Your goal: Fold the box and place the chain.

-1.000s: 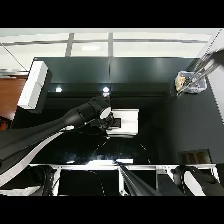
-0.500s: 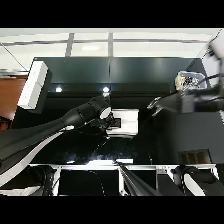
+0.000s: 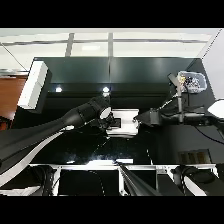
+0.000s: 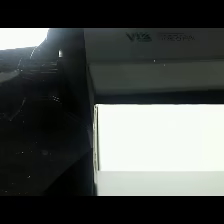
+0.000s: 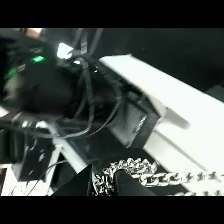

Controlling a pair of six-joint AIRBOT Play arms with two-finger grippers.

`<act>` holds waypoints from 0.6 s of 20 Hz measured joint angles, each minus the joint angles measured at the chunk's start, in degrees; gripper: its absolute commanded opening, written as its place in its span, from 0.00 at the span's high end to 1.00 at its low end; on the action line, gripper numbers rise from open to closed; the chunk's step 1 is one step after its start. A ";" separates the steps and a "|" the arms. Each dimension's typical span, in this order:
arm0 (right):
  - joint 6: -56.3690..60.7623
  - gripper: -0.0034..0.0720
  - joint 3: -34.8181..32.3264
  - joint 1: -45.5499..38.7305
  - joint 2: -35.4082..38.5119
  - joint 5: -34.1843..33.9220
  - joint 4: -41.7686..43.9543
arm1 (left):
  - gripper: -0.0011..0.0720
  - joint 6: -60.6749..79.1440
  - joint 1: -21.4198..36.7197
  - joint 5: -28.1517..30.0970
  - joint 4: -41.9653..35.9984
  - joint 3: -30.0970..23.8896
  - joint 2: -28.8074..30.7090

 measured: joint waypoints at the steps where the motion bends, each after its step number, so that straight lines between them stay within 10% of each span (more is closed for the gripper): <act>1: 0.07 0.92 -0.28 0.55 -0.81 -0.92 -0.11 | 0.94 0.00 0.00 0.00 0.00 0.00 0.00; 6: 0.17 0.92 -0.90 1.90 -5.18 -3.58 -1.33 | 0.94 0.02 0.00 0.02 0.00 0.00 0.00; 8: 0.17 0.52 -0.98 2.03 -6.14 -4.13 -1.51 | 0.94 0.02 0.00 0.02 0.00 0.00 0.00; 12: 0.17 0.47 -0.55 0.46 -6.86 -4.98 -2.62 | 0.94 0.00 0.00 -0.15 0.00 0.00 0.00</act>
